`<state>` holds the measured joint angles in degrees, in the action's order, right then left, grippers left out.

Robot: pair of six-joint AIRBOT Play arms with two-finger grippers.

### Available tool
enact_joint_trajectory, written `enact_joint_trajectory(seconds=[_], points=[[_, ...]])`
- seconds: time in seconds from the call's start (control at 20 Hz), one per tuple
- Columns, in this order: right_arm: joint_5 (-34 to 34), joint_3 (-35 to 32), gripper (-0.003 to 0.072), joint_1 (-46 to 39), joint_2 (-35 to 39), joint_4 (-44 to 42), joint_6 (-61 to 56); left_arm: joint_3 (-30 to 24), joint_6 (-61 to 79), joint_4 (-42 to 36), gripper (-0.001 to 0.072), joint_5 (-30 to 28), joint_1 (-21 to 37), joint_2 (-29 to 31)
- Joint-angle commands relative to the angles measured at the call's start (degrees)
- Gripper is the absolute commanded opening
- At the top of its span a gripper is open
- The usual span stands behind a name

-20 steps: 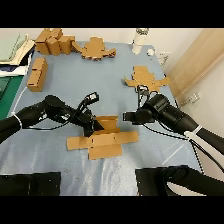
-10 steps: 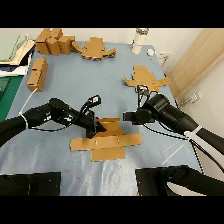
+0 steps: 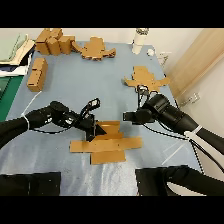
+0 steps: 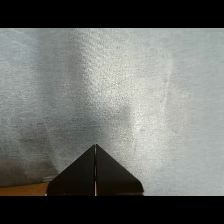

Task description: Fold the box.

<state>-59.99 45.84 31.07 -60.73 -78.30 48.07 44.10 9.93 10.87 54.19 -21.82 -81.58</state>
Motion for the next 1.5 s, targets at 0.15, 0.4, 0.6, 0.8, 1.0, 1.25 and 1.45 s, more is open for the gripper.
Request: enact_joint_trajectory(seconds=[0.15, 0.4, 0.6, 0.8, 1.0, 1.25, 1.45], points=[[0.02, 0.02, 0.0000, 0.04, -0.02, 0.04, -0.02, -0.17, 0.11, 0.66, 0.0015, 0.44, 0.00, -0.02], [0.04, 0.02, 0.0000, 0.07, -0.02, 0.07, -0.02, -0.17, -0.13, 1.84, 0.0015, 0.44, -0.98, -0.02], [0.02, 0.02, 0.0000, 0.07, -0.02, 0.07, -0.02, -0.17, -0.35, 3.43, 0.0015, 0.15, -2.82, -0.04], [-0.09, 0.02, 0.0000, 0.07, -0.02, 0.02, 0.00, -0.17, -0.92, 3.34, 0.0016, -0.31, -2.71, -0.02], [-2.21, 0.02, 0.0000, 0.09, 0.31, -2.64, 2.91, -0.17, -2.19, 3.26, 0.0016, -0.24, -2.73, -0.02], [-17.49, 0.00, 0.0000, 3.67, 4.98, -10.32, 6.05, -0.15, -3.34, 3.26, 0.0016, -0.15, -2.75, -0.02], [-20.35, -1.84, 0.0000, 14.36, 11.58, -19.58, 3.91, -0.15, -3.34, 3.26, 0.0016, -0.17, -2.75, -0.02]])
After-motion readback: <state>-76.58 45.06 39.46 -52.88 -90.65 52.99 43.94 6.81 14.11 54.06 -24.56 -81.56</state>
